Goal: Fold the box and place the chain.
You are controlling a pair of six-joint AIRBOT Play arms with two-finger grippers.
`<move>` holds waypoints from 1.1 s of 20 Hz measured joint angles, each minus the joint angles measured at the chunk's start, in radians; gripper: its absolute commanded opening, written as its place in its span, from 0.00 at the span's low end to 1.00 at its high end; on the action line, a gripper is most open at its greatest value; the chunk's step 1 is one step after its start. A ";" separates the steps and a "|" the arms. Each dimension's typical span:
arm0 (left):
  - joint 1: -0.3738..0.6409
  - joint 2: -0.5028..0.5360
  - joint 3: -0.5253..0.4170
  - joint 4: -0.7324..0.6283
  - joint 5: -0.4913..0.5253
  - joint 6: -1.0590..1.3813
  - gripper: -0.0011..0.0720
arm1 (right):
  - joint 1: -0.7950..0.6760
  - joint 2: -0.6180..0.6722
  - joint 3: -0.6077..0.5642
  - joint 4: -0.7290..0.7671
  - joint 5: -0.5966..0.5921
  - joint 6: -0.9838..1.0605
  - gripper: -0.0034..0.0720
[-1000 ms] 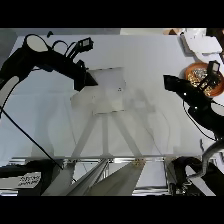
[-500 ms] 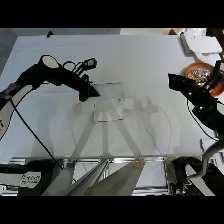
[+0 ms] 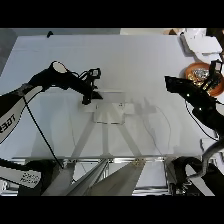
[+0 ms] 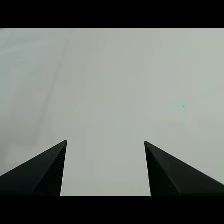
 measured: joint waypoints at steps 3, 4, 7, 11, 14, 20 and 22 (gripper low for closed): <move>-0.001 -0.029 0.000 -0.018 0.008 0.018 0.02 | 0.000 0.000 0.000 -0.004 0.003 0.000 0.73; -0.001 -0.036 0.000 -0.019 0.010 0.021 0.02 | 0.000 0.000 0.000 -0.005 0.003 0.000 0.73; -0.001 -0.047 0.000 -0.027 0.011 0.026 0.02 | 0.000 0.000 0.000 -0.006 0.003 0.000 0.73; -0.001 -0.052 0.000 -0.031 0.011 0.029 0.03 | 0.000 0.000 0.000 -0.006 0.005 0.000 0.73; -0.001 -0.053 0.000 -0.031 0.011 0.031 0.03 | -0.001 0.000 0.000 -0.007 0.024 -0.001 0.76; -0.001 -0.053 0.000 -0.028 0.011 0.031 0.03 | 0.000 0.000 0.002 -0.064 0.333 -0.106 0.97; -0.001 -0.053 0.000 -0.027 0.011 0.031 0.03 | 0.000 0.000 0.002 -0.107 0.459 -0.166 0.97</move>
